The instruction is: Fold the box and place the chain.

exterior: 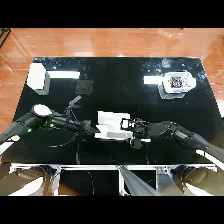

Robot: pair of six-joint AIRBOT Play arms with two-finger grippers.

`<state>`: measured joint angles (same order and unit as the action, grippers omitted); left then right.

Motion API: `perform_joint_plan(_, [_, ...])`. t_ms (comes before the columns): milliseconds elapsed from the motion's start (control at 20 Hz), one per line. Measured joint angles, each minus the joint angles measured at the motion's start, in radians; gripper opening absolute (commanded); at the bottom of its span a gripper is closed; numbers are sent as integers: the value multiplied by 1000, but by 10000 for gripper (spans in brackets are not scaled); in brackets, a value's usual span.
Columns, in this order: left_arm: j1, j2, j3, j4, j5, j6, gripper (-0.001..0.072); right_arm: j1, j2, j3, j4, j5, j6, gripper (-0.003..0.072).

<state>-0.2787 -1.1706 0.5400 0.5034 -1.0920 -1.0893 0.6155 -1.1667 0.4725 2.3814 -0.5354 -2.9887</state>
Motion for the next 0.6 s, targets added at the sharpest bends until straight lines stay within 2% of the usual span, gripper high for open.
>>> perform_joint_plan(350, [-122, 25, 26, 83, 146, -124, 526, 0, 0, 0, 0, 0, 0, 133])
perform_joint_plan(400, [-129, 28, 31, 100, 158, -140, 543, 0, 0, 0, 0, 0, 0, 133])
perform_joint_plan(450, [-137, 30, 37, 117, 169, -153, 647, 0, 0, 0, 0, 0, 0, 133])
perform_joint_plan(600, [-152, 34, 50, 151, 187, -179, 647, 0, 0, 0, 0, 0, 0, 132])
